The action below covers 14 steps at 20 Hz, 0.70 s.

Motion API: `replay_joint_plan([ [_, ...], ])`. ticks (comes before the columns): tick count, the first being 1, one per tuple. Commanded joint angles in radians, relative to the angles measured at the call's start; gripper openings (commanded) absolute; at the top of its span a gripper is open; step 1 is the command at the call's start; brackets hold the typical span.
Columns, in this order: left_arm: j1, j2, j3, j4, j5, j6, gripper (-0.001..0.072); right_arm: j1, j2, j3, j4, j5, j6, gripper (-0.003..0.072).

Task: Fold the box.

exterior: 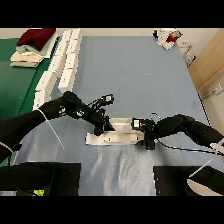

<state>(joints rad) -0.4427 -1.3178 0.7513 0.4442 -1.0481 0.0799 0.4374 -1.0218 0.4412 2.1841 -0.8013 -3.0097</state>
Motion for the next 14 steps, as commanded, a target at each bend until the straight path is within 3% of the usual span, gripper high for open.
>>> replay_joint_plan([
  [1,0.000,0.000,0.000,0.000,0.000,0.001,0.0016,0.000,0.001,0.000,-0.006,0.000,-0.001,0.0428],
  [14,0.000,0.000,0.000,-0.004,-0.003,-0.055,0.0016,0.000,0.001,0.000,-0.007,0.000,-0.001,0.0428],
])
